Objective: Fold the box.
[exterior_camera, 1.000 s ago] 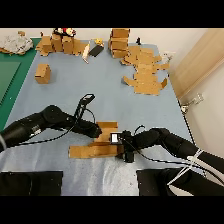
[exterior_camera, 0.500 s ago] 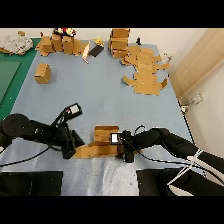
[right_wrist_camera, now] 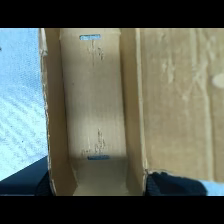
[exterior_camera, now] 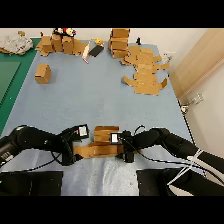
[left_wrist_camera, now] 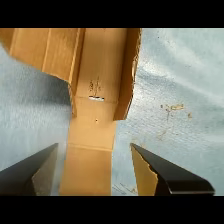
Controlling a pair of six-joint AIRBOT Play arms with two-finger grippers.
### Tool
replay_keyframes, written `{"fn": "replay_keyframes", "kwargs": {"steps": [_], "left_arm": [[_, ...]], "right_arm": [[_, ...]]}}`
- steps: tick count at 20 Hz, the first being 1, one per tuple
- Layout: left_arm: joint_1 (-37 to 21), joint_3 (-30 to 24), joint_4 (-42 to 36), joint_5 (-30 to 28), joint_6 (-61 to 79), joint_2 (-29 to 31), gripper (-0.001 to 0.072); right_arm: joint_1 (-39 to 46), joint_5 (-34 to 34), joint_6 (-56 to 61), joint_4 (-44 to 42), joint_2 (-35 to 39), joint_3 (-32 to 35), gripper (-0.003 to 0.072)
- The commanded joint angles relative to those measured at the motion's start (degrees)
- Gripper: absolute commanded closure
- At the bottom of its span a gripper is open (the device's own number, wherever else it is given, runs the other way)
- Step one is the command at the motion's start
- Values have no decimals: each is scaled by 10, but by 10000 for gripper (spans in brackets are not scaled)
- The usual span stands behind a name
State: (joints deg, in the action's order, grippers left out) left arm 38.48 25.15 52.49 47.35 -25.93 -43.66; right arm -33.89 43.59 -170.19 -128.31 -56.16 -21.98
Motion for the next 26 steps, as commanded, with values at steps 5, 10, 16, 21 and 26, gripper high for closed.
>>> {"fn": "replay_keyframes", "kwargs": {"steps": [5, 10, 16, 21, 26], "left_arm": [[55, -4, -23, -123, 42, -80, 11], [55, -3, -37, -120, 45, -93, 11], [58, -3, -67, -126, 50, -93, 240], [62, -3, -101, -140, 71, -104, 497], [77, -1, -107, -155, 71, -110, 497]], "right_arm": [[-1, 0, 0, 0, 0, 0, 91], [-1, 0, 0, 0, 1, 0, 91], [0, 0, 0, 0, 1, 0, 91], [-1, 0, 0, 0, 1, 0, 91], [-1, 0, 0, 0, 0, 0, 91]]}}
